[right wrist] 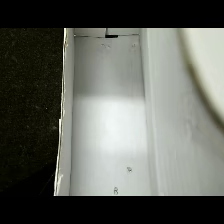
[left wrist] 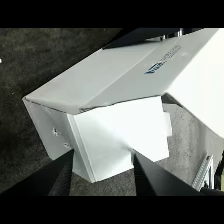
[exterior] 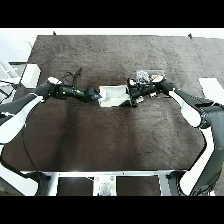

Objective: Fold the box and place the chain.

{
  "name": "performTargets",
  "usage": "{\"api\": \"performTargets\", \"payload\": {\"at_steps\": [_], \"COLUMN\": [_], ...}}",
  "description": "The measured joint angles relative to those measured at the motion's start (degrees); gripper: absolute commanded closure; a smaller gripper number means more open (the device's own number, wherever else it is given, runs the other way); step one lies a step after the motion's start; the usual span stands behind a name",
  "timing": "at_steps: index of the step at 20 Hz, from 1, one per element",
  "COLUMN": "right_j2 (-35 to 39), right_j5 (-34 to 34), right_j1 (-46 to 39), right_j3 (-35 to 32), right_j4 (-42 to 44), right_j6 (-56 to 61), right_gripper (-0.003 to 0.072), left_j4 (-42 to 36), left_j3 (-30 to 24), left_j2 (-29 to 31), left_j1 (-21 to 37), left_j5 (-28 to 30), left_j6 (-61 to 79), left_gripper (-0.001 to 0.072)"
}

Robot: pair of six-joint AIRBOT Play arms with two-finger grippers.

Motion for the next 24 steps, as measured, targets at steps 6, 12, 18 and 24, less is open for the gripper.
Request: {"api": "performTargets", "payload": {"at_steps": [6,12,18,24], "right_j2": [0.0,0.0,0.0,0.0], "right_j5": [0.0,0.0,0.0,-0.1], "right_j1": [0.0,0.0,0.0,0.0], "right_j3": [0.0,0.0,0.0,0.0], "right_j4": [0.0,0.0,0.0,0.0], "right_j6": [0.0,0.0,0.0,0.0], "right_gripper": [0.0248,0.0248,0.0249,0.0248], "left_j4": [5.8,8.8,16.0,27.2], "left_j3": [2.7,3.2,6.6,11.5], "left_j2": [0.0,0.0,0.0,0.0], "left_j1": [-2.2,-4.0,-6.3,-9.1], "left_j5": [1.4,3.2,4.7,5.0], "left_j6": [-7.6,-13.6,-22.2,-33.0], "left_gripper": [0.0276,0.0276,0.0275,0.0275]}}
